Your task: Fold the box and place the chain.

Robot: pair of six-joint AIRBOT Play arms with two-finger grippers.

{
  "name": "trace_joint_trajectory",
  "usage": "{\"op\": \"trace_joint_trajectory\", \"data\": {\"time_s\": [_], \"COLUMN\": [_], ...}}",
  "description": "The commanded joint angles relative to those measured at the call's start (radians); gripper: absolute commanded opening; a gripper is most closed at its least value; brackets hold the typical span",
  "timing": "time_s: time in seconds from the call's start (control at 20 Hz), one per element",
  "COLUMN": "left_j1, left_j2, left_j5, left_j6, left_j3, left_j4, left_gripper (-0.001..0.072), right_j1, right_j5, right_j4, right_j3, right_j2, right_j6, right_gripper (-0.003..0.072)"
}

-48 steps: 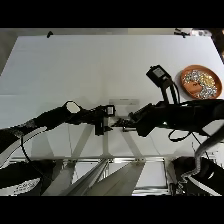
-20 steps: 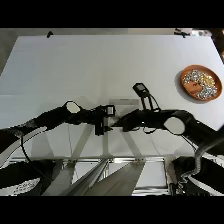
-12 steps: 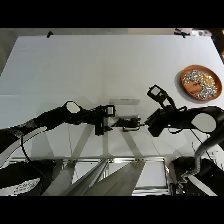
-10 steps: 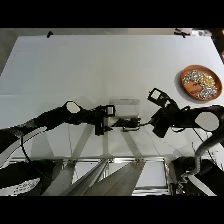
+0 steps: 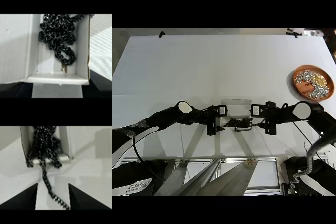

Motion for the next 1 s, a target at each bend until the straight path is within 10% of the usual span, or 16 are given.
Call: {"op": "trace_joint_trajectory", "data": {"time_s": [0.0, 0.85, 0.95], "left_j1": [0.000, 0.000, 0.000], "left_j2": [0.000, 0.000, 0.000], "left_j5": [0.000, 0.000, 0.000], "left_j6": [0.000, 0.000, 0.000], "left_j3": [0.000, 0.000, 0.000], "left_j4": [0.000, 0.000, 0.000], "left_gripper": [0.0372, 0.0372, 0.0372], "right_j1": [0.023, 0.023, 0.023], "right_j5": [-0.052, -0.055, -0.051], "right_j4": [0.051, 0.172, 0.176], "right_j3": [-0.002, -0.002, -0.002], "right_j2": [-0.100, -0.126, -0.126], "right_j6": [-0.115, -0.115, -0.114], "right_gripper": [0.0434, 0.0396, 0.0306]}}
